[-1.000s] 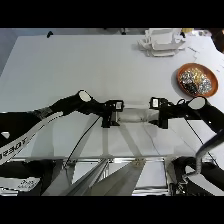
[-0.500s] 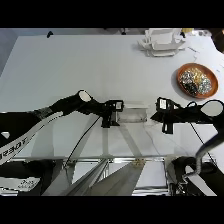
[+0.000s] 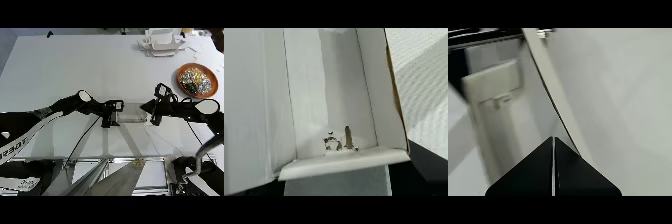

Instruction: Fold the box and place the chain.

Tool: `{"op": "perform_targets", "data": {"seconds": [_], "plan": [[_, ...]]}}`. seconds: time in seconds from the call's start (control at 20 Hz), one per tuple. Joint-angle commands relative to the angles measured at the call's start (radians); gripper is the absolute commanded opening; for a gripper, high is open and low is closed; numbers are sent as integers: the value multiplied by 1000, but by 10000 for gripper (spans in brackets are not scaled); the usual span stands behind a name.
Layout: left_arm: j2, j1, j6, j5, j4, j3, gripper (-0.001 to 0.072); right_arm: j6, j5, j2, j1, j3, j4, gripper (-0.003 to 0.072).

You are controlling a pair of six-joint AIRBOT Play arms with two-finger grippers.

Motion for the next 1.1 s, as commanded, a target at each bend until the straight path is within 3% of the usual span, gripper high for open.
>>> {"op": "perform_targets", "data": {"seconds": [0.0, 0.15, 0.5, 0.9, 1.05], "plan": [[1, 1, 1, 0, 0, 0, 133, 143, -254, -75, 29, 0, 17, 15], [1, 0, 1, 0, 0, 0, 133, 188, -303, -140, 29, 0, 8, 15], [1, 0, 1, 0, 0, 0, 133, 341, -259, -169, 29, 0, -138, 15], [1, 0, 1, 0, 0, 0, 133, 338, -168, 13, 29, 2, -124, 15], [1, 0, 1, 0, 0, 0, 133, 330, -108, 54, 29, 2, -293, 15]]}}
